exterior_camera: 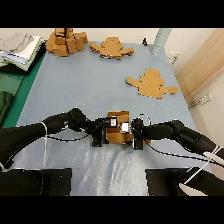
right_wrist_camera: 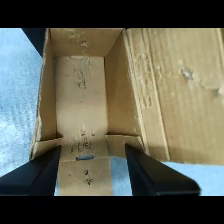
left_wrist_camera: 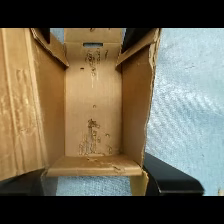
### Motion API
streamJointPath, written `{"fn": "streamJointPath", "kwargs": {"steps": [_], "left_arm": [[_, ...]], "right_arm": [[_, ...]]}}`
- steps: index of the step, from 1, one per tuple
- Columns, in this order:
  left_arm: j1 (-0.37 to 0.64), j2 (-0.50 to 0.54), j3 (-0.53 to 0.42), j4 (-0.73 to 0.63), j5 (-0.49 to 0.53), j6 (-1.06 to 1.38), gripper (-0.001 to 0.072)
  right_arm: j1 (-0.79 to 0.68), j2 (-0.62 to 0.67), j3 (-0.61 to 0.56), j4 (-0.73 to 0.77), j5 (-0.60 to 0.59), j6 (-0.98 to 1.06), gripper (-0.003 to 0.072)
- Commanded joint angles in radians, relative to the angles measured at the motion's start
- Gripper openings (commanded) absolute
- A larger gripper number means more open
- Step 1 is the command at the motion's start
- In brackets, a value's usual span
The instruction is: Fold the box.
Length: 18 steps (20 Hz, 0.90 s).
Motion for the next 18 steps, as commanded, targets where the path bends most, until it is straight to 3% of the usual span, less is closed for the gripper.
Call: {"fn": "streamJointPath", "kwargs": {"steps": [1, 4, 5, 7, 9, 15, 18], "left_arm": [[0.0, 0.0, 0.001, 0.0, 0.001, 0.0, 0.052], [0.0, 0.0, 0.001, 0.0, 0.001, 0.0, 0.052], [0.0, 0.0, 0.001, 0.0, 0.001, 0.0, 0.0519], [0.0, 0.0, 0.001, 0.0, 0.001, 0.0, 0.052], [0.0, 0.0, 0.001, 0.0, 0.001, 0.0, 0.052], [0.0, 0.0, 0.001, 0.0, 0.001, 0.0, 0.052], [0.0, 0.0, 0.001, 0.0, 0.001, 0.0, 0.0519]], "right_arm": [[0.001, -0.002, 0.0, -0.006, 0.002, 0.0, 0.0684], [0.001, 0.004, 0.0, -0.014, -0.018, 0.0, 0.0658], [0.001, 0.013, 0.0, -0.031, -0.035, 0.005, 0.0574], [0.001, 0.052, 0.008, -0.147, -0.069, 0.177, 0.0155], [0.001, 0.102, 0.035, -0.345, -0.127, 0.49, 0.0004], [-0.043, 0.262, 0.081, -0.833, -0.397, 1.213, 0.0004], [-0.179, 0.254, 0.072, -0.799, -0.533, 1.393, 0.0004]]}}
